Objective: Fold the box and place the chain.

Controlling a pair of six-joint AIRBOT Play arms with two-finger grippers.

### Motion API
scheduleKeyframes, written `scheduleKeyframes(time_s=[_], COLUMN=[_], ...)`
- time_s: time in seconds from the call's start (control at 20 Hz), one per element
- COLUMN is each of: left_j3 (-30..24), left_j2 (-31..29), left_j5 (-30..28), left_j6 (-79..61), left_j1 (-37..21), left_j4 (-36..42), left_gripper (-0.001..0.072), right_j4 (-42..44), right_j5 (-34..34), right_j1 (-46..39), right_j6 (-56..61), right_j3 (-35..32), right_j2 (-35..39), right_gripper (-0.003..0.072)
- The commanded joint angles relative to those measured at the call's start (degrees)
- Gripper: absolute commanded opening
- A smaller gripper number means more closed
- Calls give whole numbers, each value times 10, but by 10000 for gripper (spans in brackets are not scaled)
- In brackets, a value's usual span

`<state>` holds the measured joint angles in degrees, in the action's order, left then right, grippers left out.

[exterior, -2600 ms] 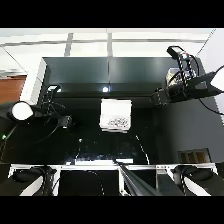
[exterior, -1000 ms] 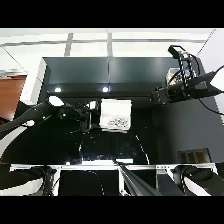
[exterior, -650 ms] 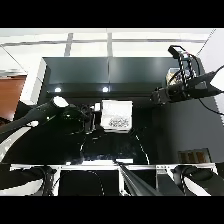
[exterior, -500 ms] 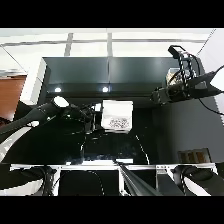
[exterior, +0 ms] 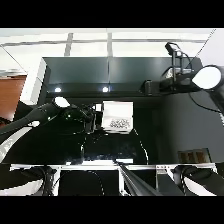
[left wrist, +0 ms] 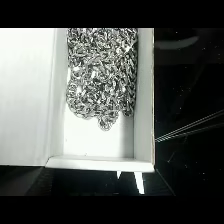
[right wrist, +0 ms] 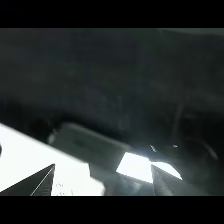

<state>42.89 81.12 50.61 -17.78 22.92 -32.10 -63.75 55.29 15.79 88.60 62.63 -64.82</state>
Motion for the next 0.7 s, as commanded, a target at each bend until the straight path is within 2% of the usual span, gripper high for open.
scheduleKeyframes(time_s=[0.0, 0.15, 0.3, 0.4, 0.55, 0.65], left_j3=[1, 1, 1, 1, 0, 0], left_j2=[0, 0, 0, 0, 0, 0], left_j5=[-12, -13, -26, -29, -28, -28], left_j6=[3, 3, 4, 4, 4, 4], left_j1=[0, 0, 0, 0, 0, 0], left_j4=[2, 4, 20, 20, 19, 19], left_gripper=[491, 491, 491, 491, 491, 491], right_j4=[91, 143, 141, 142, 142, 143], right_j5=[-104, -111, -80, -31, 93, 176], right_j1=[0, 3, 24, 30, 28, 29], right_j6=[-15, -91, -220, -312, -458, -507], right_j3=[-2, -2, -2, 8, 44, 71], right_j2=[-86, -152, -164, -163, -159, -155], right_gripper=[671, 671, 671, 671, 671, 670])
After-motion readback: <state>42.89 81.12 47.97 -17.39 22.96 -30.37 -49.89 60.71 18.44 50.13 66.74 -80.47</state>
